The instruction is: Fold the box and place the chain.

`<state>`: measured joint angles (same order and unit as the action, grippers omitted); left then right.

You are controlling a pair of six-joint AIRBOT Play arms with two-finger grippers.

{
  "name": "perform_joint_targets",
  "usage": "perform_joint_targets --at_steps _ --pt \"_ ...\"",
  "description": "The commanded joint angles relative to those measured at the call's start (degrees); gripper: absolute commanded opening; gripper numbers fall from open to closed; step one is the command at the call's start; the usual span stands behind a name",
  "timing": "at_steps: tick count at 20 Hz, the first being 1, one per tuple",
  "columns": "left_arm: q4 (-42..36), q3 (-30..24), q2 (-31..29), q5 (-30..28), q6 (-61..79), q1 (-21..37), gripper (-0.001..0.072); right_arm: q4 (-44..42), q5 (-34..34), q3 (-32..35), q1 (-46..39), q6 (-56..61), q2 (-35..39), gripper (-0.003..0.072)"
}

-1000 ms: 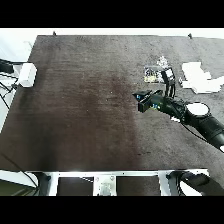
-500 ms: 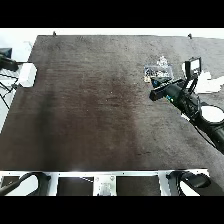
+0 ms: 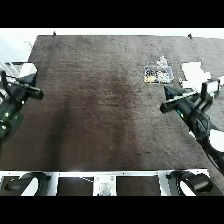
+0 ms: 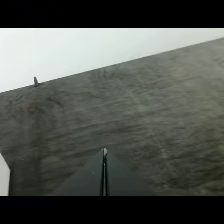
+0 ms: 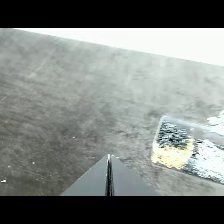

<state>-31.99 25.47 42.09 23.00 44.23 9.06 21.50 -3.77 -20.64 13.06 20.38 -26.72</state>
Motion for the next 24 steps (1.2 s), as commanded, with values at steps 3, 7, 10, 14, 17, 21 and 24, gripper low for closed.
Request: perform_joint_targets --at_steps 3,7,10,14,17,21,24 --pt "-1.16 -9.66 -10.93 -0.63 1.29 -4.15 0.0009 0.15 2.51 13.27 -0.04 0.00 15.85 0.0010" --pt "-1.01 -15.15 -18.97 0.13 1.05 -4.15 0.0009 0.20 2.95 16.00 -0.04 -0.02 19.54 0.0011" --pt "1.77 -18.08 -24.90 -0.57 -2.62 -4.15 0.0009 0.17 2.93 16.00 -0.02 -0.02 19.54 0.0011" --pt "10.75 -18.53 -26.29 -0.98 -14.43 -4.13 0.0010 0.15 2.93 16.00 -0.02 0.00 19.54 0.0011" --pt "11.45 -18.51 -26.29 -1.33 -15.72 -4.13 0.0014 0.15 2.93 16.02 0.02 0.00 19.52 0.0012" --pt "11.47 -18.51 -26.29 -1.46 -15.74 -4.13 0.0016 0.15 2.93 16.02 0.02 0.00 19.52 0.0011" --pt "11.47 -18.51 -26.29 -1.33 -15.74 -4.13 0.0016 0.15 2.93 16.02 0.02 0.00 19.52 0.0012"
